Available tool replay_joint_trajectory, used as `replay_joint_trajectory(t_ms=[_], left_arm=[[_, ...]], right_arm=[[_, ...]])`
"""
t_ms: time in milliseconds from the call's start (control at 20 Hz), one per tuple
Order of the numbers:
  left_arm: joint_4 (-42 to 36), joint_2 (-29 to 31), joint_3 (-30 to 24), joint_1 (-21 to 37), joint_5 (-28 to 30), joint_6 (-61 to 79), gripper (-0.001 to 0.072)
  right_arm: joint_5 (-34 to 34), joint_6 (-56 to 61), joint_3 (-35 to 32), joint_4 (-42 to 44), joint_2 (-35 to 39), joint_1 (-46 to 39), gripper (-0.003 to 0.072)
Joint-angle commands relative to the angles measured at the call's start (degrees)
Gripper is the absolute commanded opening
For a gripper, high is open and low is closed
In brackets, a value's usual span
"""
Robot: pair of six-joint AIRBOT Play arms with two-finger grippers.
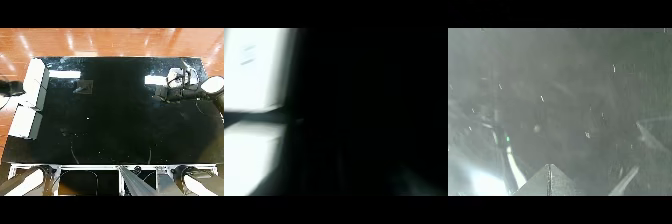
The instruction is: Fold the box and place the chain.
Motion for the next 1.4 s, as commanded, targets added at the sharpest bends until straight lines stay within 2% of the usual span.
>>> replay_joint_trajectory(t_ms=[0,150,250,350,450,550,650,800,1050,1350], left_arm=[[-12.57,0.31,-0.87,-12.76,-2.78,-0.81,0.0026],[-9.46,0.28,-6.45,-27.34,-11.45,-4.15,0.0022],[-5.70,0.28,-11.63,-33.81,-18.99,-9.33,0.0022],[-1.38,0.26,-16.83,-36.85,-24.50,-14.25,0.0022],[-1.40,0.11,-19.82,-36.68,-25.31,-17.57,0.0022],[-1.62,0.13,-20.11,-37.46,-23.08,-17.97,0.0022],[-1.22,0.13,-20.09,-38.36,-23.43,-17.99,0.0022],[-1.16,0.33,-19.34,-37.81,-24.90,-18.21,0.0022],[-1.16,0.35,-13.81,-36.09,-23.26,-18.18,0.0023],[-1.25,0.24,-13.66,-36.02,-23.65,-18.21,0.0023]], right_arm=[[0.70,6.73,8.24,-9.38,-0.04,3.98,0.0028],[4.04,15.43,15.93,-25.57,-0.02,7.58,0.0028],[10.69,17.09,16.76,-31.04,-0.04,7.41,0.0029],[15.50,19.85,14.73,-37.83,-0.02,7.43,0.0028],[16.11,24.76,9.29,-45.48,0.28,7.45,0.0027],[12.28,25.73,2.75,-46.38,2.03,7.45,0.0027],[8.17,26.67,-0.94,-46.14,4.04,7.45,0.0027],[9.27,26.67,-1.09,-46.12,4.15,7.45,0.0028],[9.20,26.67,-1.09,-46.14,4.15,7.45,0.0027],[9.20,26.67,-1.09,-46.14,4.15,7.43,0.0027]])
